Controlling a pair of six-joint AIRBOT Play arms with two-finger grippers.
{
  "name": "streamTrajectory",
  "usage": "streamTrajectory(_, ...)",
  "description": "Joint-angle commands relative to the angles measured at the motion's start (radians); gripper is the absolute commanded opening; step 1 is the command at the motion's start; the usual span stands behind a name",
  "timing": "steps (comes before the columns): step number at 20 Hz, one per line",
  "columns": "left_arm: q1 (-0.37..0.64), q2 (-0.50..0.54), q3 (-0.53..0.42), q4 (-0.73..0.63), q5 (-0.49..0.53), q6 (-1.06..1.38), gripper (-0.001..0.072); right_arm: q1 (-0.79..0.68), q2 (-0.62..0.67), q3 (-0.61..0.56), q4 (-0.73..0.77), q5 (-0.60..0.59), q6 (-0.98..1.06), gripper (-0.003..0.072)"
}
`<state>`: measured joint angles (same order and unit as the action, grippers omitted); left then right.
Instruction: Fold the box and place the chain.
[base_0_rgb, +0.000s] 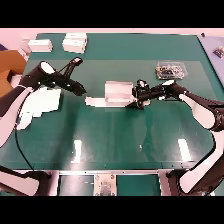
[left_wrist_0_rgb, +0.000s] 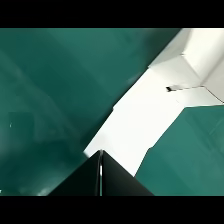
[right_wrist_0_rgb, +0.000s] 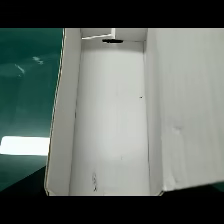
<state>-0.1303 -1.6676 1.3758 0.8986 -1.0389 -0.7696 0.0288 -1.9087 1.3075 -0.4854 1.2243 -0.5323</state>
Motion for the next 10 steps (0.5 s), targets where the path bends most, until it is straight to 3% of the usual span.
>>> streamTrajectory(1,0.031,0.001,-0.011,0.042,-0.013,-0.210,0.0017,0.000,0.000,0.000,0.000,0.000,0.000,0.0575)
streamTrajectory(7,0.163,-0.002,-0.139,-0.155,-0.043,-0.216,0.0017,0.000,0.000,0.000,0.000,0.000,0.000,0.0575)
streamTrajectory(10,0.177,-0.062,-0.142,-0.280,-0.113,-0.188,0.0017,0.001,0.000,0.000,0.000,0.000,0.000,0.0575)
